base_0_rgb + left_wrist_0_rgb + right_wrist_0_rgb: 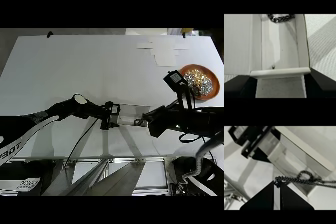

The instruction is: Fold the box and place the chain.

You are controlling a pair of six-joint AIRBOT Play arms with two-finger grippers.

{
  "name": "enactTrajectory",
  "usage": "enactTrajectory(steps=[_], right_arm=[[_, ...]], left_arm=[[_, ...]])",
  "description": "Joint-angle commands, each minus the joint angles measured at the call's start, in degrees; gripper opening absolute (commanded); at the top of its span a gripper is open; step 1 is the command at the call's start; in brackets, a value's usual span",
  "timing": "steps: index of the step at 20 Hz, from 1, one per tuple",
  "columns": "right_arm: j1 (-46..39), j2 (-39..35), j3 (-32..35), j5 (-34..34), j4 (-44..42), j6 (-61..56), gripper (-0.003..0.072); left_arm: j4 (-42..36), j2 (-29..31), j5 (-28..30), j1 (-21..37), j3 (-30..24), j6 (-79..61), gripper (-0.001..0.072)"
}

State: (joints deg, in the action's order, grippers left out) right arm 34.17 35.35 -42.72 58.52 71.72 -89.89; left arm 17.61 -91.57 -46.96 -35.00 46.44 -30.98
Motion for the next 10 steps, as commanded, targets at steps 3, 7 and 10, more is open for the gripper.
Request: enactTrajectory(steps=[3, 7, 10], right_arm=[[3.61, 2.71, 4.44, -9.4, -0.55, -0.79, 0.0019], [3.61, 8.83, 6.71, -12.2, 0.52, -0.76, 0.002], [3.61, 14.56, 6.71, -13.64, 1.4, -0.76, 0.002]], left_arm=[[0.02, -0.02, 0.0, -0.04, -0.02, 0.0, 0.0089], [0.0, -0.02, 0.0, -0.04, -0.02, 0.0, 0.0089], [0.02, -0.02, 0.02, -0.04, 0.0, -0.02, 0.0089]])
